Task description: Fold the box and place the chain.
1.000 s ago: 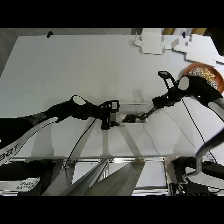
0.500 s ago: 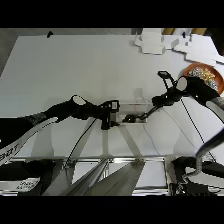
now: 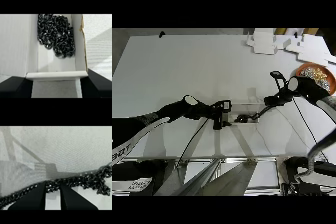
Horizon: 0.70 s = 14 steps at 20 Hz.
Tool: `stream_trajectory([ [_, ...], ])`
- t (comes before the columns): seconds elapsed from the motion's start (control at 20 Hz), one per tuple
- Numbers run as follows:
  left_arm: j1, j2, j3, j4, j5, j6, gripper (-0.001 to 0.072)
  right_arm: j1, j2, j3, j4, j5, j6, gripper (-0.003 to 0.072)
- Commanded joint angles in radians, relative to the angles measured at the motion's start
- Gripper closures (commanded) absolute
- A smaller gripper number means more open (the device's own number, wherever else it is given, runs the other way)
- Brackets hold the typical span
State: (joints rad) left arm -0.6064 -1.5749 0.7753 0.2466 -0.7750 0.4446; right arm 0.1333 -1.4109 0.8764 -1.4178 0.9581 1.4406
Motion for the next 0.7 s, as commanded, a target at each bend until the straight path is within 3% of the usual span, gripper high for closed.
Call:
stream_trajectory([
  [0.0, 0.000, 0.000, 0.000, 0.000, 0.000, 0.000, 0.0437, 0.001, -0.008, -0.001, 0.004, 0.011, 0.002, 0.0619],
  [0.1, 0.000, 0.000, 0.000, 0.000, 0.000, 0.000, 0.0437, 0.001, -0.003, -0.001, 0.004, 0.019, -0.002, 0.0670],
  [0.4, 0.000, 0.000, 0.000, 0.000, 0.000, 0.000, 0.0437, 0.003, 0.115, -0.001, 0.000, 0.054, -0.009, 0.0671],
  [0.65, 0.000, 0.000, 0.000, 0.000, 0.000, 0.000, 0.0437, 0.003, 0.258, -0.001, 0.012, 0.176, -0.009, 0.0671],
])
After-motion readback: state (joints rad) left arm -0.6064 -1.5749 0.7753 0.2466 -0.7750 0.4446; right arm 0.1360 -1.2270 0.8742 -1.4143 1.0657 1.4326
